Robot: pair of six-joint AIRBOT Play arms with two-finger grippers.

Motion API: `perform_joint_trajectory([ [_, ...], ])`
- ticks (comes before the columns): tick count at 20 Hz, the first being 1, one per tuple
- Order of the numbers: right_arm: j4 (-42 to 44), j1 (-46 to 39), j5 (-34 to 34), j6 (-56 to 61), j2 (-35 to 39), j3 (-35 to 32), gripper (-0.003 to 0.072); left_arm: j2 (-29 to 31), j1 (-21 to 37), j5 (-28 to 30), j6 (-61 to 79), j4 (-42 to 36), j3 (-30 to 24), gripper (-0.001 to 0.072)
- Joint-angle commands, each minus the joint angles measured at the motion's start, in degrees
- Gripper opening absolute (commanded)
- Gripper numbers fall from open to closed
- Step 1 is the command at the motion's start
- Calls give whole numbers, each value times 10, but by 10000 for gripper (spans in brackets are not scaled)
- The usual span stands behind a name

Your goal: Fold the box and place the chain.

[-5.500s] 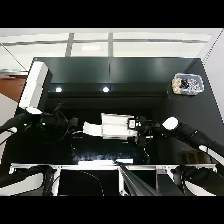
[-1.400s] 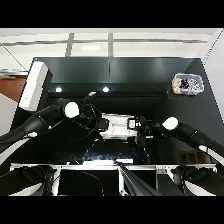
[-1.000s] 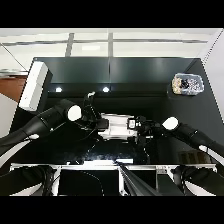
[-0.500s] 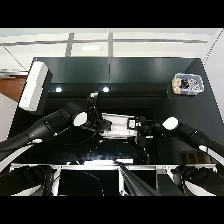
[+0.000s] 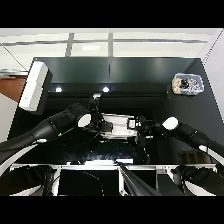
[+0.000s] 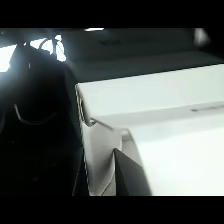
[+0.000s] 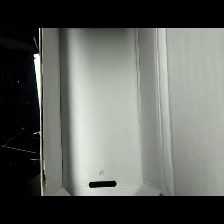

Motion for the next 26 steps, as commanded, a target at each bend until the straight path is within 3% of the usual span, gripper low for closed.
perform_joint_trajectory([
  [1,0,1,0,0,0,0,473,-23,-10,-17,-25,29,16,227],
  [7,0,1,0,0,0,0,473,-49,-9,-18,-66,45,41,220],
  [8,0,1,0,0,0,0,473,-57,-9,-19,-67,44,48,185],
  [13,0,1,0,0,0,0,473,-87,-11,-54,-68,42,88,179],
  [21,0,1,0,0,0,0,473,-100,-40,-80,-103,86,89,176],
  [26,0,1,0,0,0,0,473,-100,-39,-66,-115,87,89,176],
])
